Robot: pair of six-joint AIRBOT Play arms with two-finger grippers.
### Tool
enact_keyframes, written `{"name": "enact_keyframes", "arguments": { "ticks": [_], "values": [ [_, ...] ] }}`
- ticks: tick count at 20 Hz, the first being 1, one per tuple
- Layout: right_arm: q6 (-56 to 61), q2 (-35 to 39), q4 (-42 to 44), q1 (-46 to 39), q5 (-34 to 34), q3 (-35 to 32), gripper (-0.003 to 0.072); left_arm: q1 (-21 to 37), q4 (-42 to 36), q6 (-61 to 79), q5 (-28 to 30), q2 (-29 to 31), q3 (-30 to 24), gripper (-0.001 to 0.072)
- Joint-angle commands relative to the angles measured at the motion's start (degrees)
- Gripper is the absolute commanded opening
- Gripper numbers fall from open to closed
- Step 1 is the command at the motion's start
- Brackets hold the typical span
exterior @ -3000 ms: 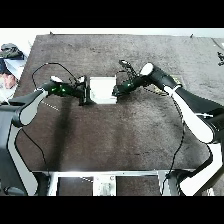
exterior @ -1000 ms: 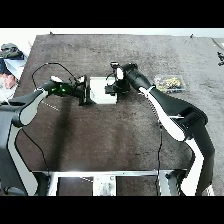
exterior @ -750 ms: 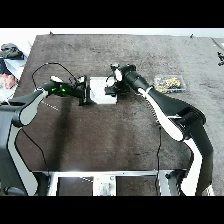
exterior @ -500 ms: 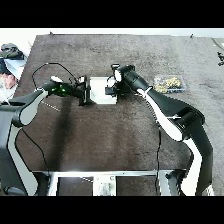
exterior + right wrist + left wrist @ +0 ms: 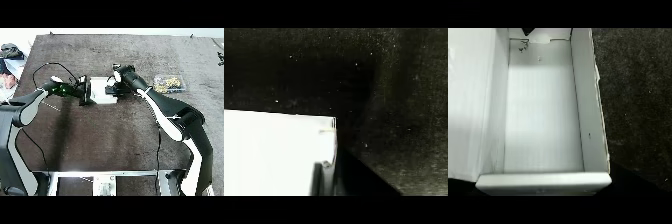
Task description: Fold the box and place the chain.
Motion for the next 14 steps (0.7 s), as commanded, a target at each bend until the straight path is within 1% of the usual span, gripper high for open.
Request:
{"name": "enact_keyframes", "arguments": {
  "ticks": [1,4,5,6,10,14],
  "values": [
    [1.6,0.0,0.4,0.0,-0.5,0.0,0.0238,0.0,0.1,0.0,-0.1,0.0,0.0,0.0461],
    [1.6,0.4,0.5,0.0,-0.4,0.0,0.0241,0.0,0.1,0.0,-0.1,0.0,0.0,0.0461],
    [1.3,0.6,1.2,0.0,-0.2,0.0,0.0426,0.0,0.1,-0.1,-0.1,0.0,0.0,0.0461],
    [0.4,0.9,1.9,0.1,-0.1,0.0,0.0561,0.0,0.1,0.0,-0.1,0.0,0.0,0.0461],
    [-0.4,1.9,2.4,0.3,-0.1,0.0,0.0560,0.0,0.1,0.0,-0.1,0.0,0.0,0.0461],
    [-6.1,4.5,1.9,0.3,-0.1,0.0,0.0561,0.0,0.1,-0.1,-0.1,0.0,0.0,0.0461]
  ]
}}
